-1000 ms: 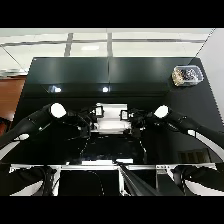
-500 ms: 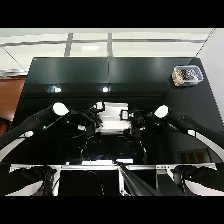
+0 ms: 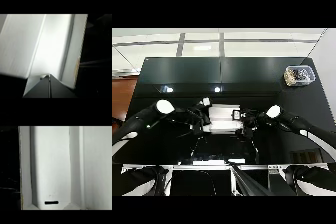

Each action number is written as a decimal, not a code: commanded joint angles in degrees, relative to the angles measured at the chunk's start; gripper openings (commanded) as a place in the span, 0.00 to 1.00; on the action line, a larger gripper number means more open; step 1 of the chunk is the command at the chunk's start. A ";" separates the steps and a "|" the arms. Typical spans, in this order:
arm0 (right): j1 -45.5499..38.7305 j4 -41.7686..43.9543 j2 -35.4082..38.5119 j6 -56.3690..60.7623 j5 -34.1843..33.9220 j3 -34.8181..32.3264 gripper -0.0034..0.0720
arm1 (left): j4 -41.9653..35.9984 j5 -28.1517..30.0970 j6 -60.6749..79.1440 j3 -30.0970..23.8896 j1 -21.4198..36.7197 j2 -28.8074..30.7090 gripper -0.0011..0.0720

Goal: Fold the box and place the chain.

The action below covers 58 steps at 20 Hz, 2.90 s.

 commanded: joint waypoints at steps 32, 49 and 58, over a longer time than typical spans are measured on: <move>0.04 0.00 -0.04 0.04 0.04 -0.04 0.33 | -13.40 -17.18 -39.67 2.29 12.50 -12.07 0.98; 0.04 0.00 -0.04 0.07 0.04 -0.04 0.33 | 16.09 -9.94 -77.50 13.62 -5.55 -12.07 0.56; 0.04 0.00 -0.04 0.04 0.02 -0.04 0.33 | 39.91 -7.85 -100.74 16.57 -16.13 -12.66 0.56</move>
